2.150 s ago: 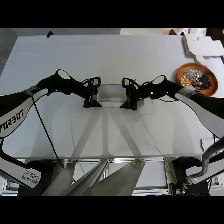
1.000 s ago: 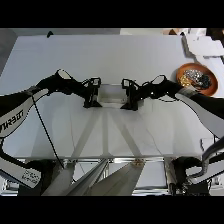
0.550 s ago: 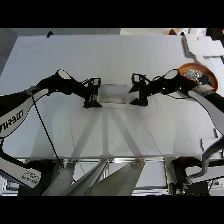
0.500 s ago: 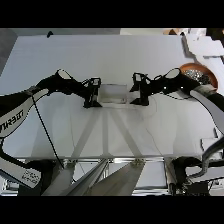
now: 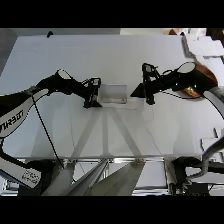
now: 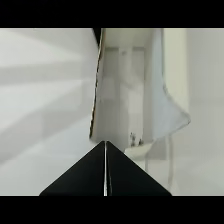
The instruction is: Fold the box and place the chain.
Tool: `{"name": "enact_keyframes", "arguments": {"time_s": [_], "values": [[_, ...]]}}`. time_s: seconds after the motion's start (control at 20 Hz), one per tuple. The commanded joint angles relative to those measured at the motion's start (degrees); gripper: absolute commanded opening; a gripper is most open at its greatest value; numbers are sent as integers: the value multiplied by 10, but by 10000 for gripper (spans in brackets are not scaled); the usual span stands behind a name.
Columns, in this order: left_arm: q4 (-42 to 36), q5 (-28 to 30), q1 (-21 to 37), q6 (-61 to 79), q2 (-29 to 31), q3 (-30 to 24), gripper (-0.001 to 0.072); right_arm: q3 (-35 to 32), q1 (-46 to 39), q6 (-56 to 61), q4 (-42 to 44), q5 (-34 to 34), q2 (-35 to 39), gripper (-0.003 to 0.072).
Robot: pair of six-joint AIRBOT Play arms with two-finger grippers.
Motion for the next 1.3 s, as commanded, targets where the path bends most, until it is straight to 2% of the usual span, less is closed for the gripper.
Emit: {"name": "enact_keyframes", "arguments": {"time_s": [0.0,0.25,0.35,0.5,0.65,0.75,0.9,1.05,1.2,1.25], "values": [[0,0,0,0,0,0,276,0,8,18,80,-29,2,5],[0,0,0,0,0,0,276,0,54,18,83,-158,-21,4],[0,0,0,0,0,0,276,0,50,18,131,-179,-38,4],[0,0,0,0,0,0,276,0,37,18,213,-173,-92,4],[0,0,0,0,0,0,275,0,38,18,219,-167,-144,5],[0,0,0,0,0,0,275,0,38,18,216,-159,-151,5],[0,0,0,0,0,0,275,1,34,18,216,-128,-134,6],[0,0,0,0,0,0,275,1,9,19,197,-61,-92,9],[0,0,0,0,0,0,275,0,-11,23,90,-28,-21,11],[0,0,0,0,0,0,275,0,-11,23,29,-34,8,46]]}}
